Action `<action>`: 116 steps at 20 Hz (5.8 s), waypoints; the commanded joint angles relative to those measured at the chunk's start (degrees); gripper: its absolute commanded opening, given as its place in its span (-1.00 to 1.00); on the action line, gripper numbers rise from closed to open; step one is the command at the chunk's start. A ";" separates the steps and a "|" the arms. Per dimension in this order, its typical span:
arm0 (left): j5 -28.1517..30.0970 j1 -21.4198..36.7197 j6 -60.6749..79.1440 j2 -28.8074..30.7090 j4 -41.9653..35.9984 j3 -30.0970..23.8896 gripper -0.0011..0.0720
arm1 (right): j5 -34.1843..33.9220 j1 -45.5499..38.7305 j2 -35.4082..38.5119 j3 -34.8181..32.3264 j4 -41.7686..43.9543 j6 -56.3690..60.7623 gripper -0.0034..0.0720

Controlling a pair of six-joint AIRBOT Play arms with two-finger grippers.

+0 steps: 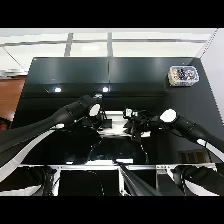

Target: Fold the box and place the chain.

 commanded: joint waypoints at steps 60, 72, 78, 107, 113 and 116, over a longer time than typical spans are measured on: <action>-2.99 0.70 -3.45 0.00 0.17 0.07 -0.89 | 10.73 3.23 -2.84 14.03 -28.24 90.75 0.00; -2.95 0.70 -3.43 0.00 0.22 0.07 -0.89 | 19.06 13.09 -13.86 27.15 -49.96 123.58 -0.27; -2.99 0.70 -3.43 0.00 0.22 0.07 -0.89 | 20.20 15.21 -15.30 27.15 -53.75 130.53 -0.27; -2.97 0.72 -3.43 0.00 0.24 0.07 -0.89 | 32.94 13.68 8.15 29.75 -99.45 125.09 0.10; -2.93 0.72 -3.43 0.00 0.42 0.07 -0.89 | 0.92 -16.24 4.46 21.40 -91.73 130.11 0.95; -3.02 0.72 -3.43 0.00 0.44 0.07 -0.89 | -4.59 -27.85 -6.03 27.93 -72.91 123.34 0.94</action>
